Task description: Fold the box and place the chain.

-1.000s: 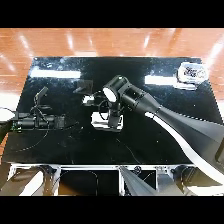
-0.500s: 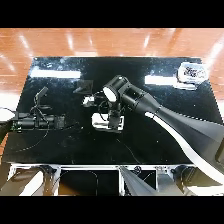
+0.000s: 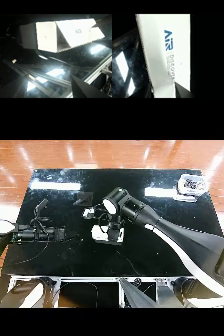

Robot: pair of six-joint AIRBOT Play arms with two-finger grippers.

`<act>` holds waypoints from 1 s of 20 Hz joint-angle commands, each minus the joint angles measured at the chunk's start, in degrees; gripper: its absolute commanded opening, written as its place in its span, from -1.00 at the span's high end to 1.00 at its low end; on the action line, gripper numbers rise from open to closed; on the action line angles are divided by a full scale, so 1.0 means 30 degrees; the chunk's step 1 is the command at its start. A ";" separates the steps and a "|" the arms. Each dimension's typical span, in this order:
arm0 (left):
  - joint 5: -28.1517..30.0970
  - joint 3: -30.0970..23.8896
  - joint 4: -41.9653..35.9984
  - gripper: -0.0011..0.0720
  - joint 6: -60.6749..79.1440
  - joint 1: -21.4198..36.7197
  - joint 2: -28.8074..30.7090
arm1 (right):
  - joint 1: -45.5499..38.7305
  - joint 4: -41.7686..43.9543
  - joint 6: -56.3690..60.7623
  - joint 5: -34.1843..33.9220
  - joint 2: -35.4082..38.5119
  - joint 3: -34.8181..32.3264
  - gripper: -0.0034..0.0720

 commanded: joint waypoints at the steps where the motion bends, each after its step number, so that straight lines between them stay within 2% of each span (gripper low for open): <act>1: 0.0007 0.0007 0.0000 -0.73 0.0000 0.0022 -0.0007 | 0.0007 0.0015 0.0007 -0.0087 0.0000 0.0007 -0.01; 19: -0.0007 0.0007 0.0000 -0.73 0.0000 0.0022 -0.0007 | 0.0007 0.0444 0.0007 -0.0146 -0.0233 0.0000 -0.02; 20: -0.0007 0.0007 0.0000 -0.73 0.0000 0.0022 -0.0007 | 0.0007 0.0546 0.0029 0.0066 -0.0233 0.0000 -0.24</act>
